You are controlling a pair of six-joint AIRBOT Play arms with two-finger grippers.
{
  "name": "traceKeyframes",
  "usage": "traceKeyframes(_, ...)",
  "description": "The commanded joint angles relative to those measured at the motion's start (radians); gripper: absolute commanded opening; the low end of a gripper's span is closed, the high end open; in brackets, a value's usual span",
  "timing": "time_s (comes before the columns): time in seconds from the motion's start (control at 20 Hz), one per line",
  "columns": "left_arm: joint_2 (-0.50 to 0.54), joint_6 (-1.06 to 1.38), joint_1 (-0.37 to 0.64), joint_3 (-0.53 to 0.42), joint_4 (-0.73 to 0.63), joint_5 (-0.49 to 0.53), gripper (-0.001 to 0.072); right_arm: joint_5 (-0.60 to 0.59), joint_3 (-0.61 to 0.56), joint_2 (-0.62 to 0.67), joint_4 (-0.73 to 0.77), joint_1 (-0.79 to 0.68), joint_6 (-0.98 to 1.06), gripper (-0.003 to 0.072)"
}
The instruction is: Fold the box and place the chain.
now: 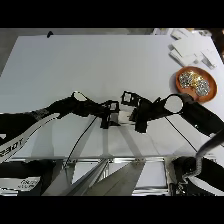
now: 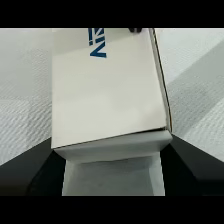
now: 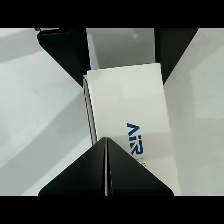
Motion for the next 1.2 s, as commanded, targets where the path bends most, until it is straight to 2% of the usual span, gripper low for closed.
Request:
traceKeyframes(0.0,0.0,0.0,0.001,0.001,0.0,-0.001,0.0085,-0.016,-0.033,-0.001,-0.007,0.0,0.0,0.0016)
traceKeyframes(0.3,0.0,0.0,0.001,0.001,0.0,0.0,0.0085,-0.061,-0.086,-0.001,-0.007,0.0,0.0,0.0016)
traceKeyframes(0.85,0.0,0.0,0.001,0.001,0.0,0.0,0.0085,-0.064,-0.086,-0.027,-0.007,0.0,0.0,0.0018)
traceKeyframes(1.05,0.0,0.0,0.001,0.001,0.0,0.0,0.0085,-0.068,-0.085,0.058,-0.029,0.0,0.012,0.0018)
traceKeyframes(1.15,0.0,0.0,0.001,0.001,0.0,0.0,0.0085,-0.071,-0.085,0.137,-0.1,-0.003,0.078,0.0018)
